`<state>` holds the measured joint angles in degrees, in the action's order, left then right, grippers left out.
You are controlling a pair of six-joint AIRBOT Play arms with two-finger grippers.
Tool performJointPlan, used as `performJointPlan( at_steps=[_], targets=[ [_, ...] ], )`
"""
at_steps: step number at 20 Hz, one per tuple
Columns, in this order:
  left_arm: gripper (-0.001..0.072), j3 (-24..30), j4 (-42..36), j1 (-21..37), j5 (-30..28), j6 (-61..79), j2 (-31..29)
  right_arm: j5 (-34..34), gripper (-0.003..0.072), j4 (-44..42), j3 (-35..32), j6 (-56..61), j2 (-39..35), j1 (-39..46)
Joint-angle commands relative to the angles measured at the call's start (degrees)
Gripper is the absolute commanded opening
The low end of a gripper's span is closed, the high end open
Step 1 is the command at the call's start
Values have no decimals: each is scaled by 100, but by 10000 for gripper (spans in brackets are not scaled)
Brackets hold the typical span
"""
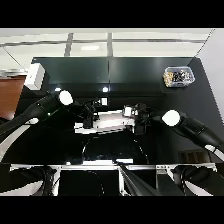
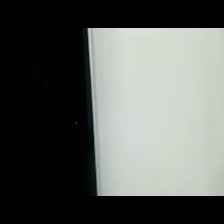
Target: Fold the box and place the chain.
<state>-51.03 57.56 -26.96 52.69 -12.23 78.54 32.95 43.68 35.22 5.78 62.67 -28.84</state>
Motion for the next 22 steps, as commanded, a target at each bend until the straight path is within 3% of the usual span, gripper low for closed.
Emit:
performJointPlan(
  at_steps=[1, 6, 14, 18, 20, 22],
  targets=[
    [23, -4, 0, 0, 9, 2, 2, 168, 720, -216, 24, -199, 0, 205],
    [23, -4, 0, 0, 9, 2, 2, 184, 719, -1222, 35, -1475, 83, 236],
    [23, -4, 2, 0, 4, 4, 2, 682, 718, -1943, 57, -2236, 625, 444],
    [23, -7, 2, 0, 4, 4, 2, 603, 717, -1759, 66, -2249, 752, 474],
    [23, -7, 2, 0, 7, 4, 2, 542, 717, -1130, 79, -1915, 581, 682],
    [23, -7, 2, 0, 4, 4, 2, 968, 717, -389, 76, -1080, 341, 946]
  ],
)
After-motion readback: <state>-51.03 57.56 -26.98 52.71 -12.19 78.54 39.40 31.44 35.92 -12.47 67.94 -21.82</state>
